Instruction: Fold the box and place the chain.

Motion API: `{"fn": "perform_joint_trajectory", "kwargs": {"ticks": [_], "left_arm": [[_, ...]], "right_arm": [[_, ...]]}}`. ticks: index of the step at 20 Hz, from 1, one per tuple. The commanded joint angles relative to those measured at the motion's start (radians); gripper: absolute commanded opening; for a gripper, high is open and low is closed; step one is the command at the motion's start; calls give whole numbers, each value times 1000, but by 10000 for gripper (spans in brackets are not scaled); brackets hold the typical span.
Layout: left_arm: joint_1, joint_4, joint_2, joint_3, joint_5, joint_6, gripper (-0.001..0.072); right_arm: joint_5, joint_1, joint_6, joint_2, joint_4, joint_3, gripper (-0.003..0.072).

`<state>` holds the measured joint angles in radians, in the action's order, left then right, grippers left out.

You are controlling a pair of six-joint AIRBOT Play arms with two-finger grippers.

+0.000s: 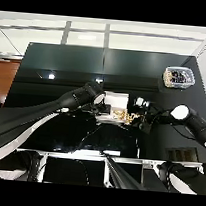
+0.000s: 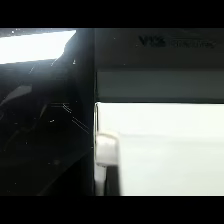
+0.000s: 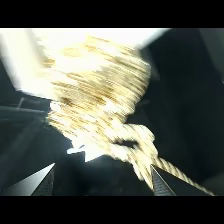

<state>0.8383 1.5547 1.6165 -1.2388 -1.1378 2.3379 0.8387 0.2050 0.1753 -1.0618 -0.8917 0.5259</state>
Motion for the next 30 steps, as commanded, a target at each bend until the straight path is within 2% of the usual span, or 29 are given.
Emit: {"fn": "perform_joint_trajectory", "kwargs": {"ticks": [1, 10, 20, 21, 22, 23, 24, 25, 27, 30], "left_arm": [[0, 0, 0, 0, 0, 0, 32], [0, 0, 0, 0, 0, 0, 32], [0, 0, 0, 0, 0, 0, 32], [0, 0, 0, 0, 0, 0, 32], [0, 0, 0, 0, 0, 0, 32], [0, 0, 0, 0, 0, 0, 32], [0, 0, 0, 0, 0, 0, 32], [0, 0, 0, 0, 0, 0, 32], [0, 0, 0, 0, 0, 0, 33], [0, 0, 0, 0, 0, 0, 32]], "right_arm": [[-40, 53, -246, -30, 82, -8, 713], [-98, 73, -375, -95, 185, -8, 713], [-148, 73, -327, -139, 185, -8, 712], [-148, 73, -308, -139, 184, -8, 650], [-148, 73, -288, -139, 184, -8, 477], [-148, 73, -264, -139, 184, -8, 397], [-148, 73, -256, -137, 182, -8, 195], [-147, 73, -242, -137, 180, -7, 83], [-147, 73, -200, -132, 175, -6, 27], [-162, 59, 4, -92, 112, -1, 24]]}}
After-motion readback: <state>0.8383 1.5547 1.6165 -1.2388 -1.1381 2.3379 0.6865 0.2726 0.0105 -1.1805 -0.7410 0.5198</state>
